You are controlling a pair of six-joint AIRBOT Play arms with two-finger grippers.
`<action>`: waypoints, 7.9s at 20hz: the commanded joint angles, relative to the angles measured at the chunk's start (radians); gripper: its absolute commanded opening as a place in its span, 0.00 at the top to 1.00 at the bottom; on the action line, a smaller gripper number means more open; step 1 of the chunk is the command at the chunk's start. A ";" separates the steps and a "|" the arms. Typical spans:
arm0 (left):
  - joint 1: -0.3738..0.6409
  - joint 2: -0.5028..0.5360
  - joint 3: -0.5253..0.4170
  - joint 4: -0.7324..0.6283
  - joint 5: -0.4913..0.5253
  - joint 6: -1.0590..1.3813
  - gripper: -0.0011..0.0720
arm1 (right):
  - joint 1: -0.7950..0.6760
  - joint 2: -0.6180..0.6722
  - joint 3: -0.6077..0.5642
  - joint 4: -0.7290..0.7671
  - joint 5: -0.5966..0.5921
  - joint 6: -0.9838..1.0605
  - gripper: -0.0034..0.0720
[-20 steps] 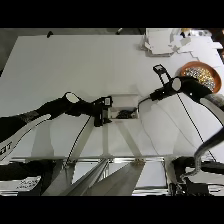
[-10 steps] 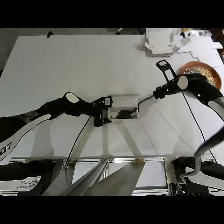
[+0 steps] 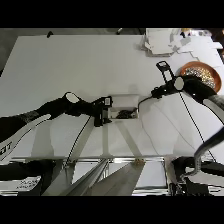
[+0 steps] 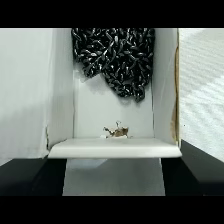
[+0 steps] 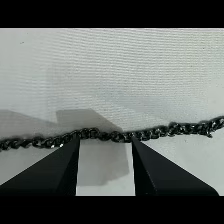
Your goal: Fold the box and place the chain.
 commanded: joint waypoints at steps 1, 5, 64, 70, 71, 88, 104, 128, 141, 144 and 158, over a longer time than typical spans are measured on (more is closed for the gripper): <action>-0.001 0.001 0.000 0.000 0.000 0.000 0.61 | 0.000 -0.032 0.000 0.003 -0.017 0.012 0.54; -0.001 0.001 0.000 0.000 0.000 0.000 0.61 | 0.000 -0.048 0.000 0.003 0.010 0.011 0.69; -0.001 0.001 0.000 0.000 0.000 0.000 0.61 | 0.516 0.379 -0.013 0.449 0.106 -0.124 0.94; -0.001 0.001 0.000 0.000 0.000 0.000 0.61 | 0.516 0.344 -0.013 0.452 0.131 -0.124 0.83; -0.001 0.001 0.000 0.000 0.000 0.000 0.61 | 0.516 0.343 -0.013 0.451 0.133 -0.124 0.75; -0.001 0.001 0.000 0.000 0.000 0.000 0.61 | 0.274 0.127 0.095 0.648 0.087 -0.664 0.94; -0.001 0.001 0.000 0.000 0.000 0.000 0.61 | 0.512 0.178 0.092 0.383 0.280 -0.817 0.69; -0.001 0.001 0.000 0.000 0.000 0.000 0.61 | 0.520 0.180 0.062 0.299 0.174 -0.838 0.78; -0.001 0.001 0.000 0.000 0.000 0.000 0.61 | 0.520 0.180 -0.018 0.311 0.105 -0.835 0.83; -0.001 0.001 0.000 0.000 0.000 0.000 0.61 | 0.520 0.180 -0.019 0.369 0.109 -0.835 0.83; -0.001 0.001 0.000 0.000 0.000 0.000 0.61 | 0.522 0.210 -0.054 0.407 0.166 -0.847 0.63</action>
